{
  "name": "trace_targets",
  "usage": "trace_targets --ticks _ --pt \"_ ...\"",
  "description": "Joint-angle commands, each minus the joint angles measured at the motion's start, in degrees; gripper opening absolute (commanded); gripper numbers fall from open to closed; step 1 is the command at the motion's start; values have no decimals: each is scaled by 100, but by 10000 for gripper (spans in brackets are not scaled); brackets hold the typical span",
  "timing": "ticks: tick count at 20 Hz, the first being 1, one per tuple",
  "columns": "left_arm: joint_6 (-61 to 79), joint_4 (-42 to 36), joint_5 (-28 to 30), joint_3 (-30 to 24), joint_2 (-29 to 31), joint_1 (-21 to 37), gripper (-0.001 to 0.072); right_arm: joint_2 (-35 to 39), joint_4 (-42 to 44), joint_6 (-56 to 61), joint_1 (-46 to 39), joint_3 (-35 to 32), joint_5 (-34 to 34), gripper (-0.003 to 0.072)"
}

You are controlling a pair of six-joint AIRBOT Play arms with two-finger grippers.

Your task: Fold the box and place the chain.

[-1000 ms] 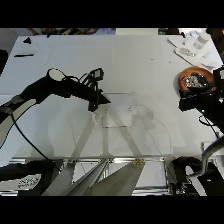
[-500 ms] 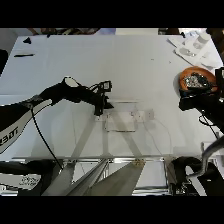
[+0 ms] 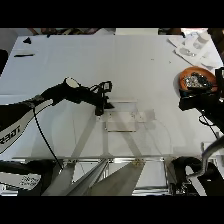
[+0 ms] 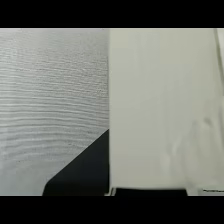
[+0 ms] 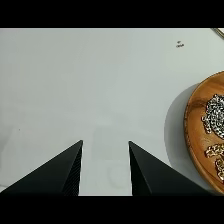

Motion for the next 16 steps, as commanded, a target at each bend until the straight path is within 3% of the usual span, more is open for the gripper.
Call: trace_targets --ticks 1,3,5,9,12,16 --pt "7 22 17 -4 -4 -4 13 9 66 -57 0 9 -26 307" --pt "7 22 17 -4 -4 -4 13 11 601 -551 4 11 81 346" --pt "7 22 17 -4 -4 -4 13 9 1635 -1574 4 52 501 460" --pt "7 24 17 -4 -4 -4 13 9 3359 -4098 4 131 2026 481" --pt "7 22 17 -4 -4 -4 13 9 3482 -5390 2 131 3123 482" --pt "7 22 17 -4 -4 -4 13 2 3252 -5796 236 131 3213 525"
